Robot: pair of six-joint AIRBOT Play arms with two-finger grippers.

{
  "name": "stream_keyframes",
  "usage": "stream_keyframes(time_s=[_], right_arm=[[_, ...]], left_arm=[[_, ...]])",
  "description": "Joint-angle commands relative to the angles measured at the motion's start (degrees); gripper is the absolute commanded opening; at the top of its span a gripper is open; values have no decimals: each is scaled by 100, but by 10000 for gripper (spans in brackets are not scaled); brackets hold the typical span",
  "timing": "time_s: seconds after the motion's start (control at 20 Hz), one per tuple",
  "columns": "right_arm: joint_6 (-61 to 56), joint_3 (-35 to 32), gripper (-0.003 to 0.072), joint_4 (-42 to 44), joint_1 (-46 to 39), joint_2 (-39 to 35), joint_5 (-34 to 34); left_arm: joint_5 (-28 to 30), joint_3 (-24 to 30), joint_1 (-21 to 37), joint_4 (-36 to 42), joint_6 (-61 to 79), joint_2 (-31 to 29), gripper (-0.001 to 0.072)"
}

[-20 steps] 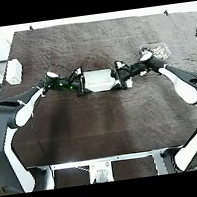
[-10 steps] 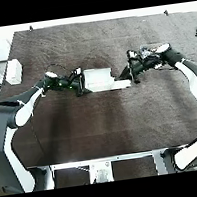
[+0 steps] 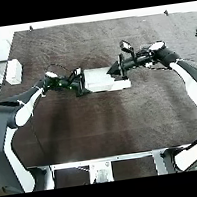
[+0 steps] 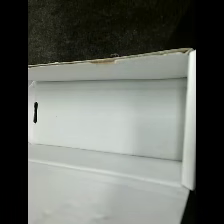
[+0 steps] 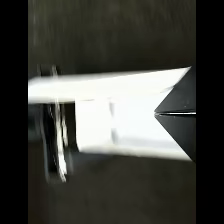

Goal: Fold the box and place the chain.

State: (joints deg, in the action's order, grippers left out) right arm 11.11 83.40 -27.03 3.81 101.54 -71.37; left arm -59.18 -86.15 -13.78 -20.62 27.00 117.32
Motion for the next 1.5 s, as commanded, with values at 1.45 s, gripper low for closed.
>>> stream_keyframes(time_s=[1.45], right_arm=[[-1071,-496,7,-1869,173,-1115,1375]], left_arm=[[0,2,-2,2,-2,-2,531]])
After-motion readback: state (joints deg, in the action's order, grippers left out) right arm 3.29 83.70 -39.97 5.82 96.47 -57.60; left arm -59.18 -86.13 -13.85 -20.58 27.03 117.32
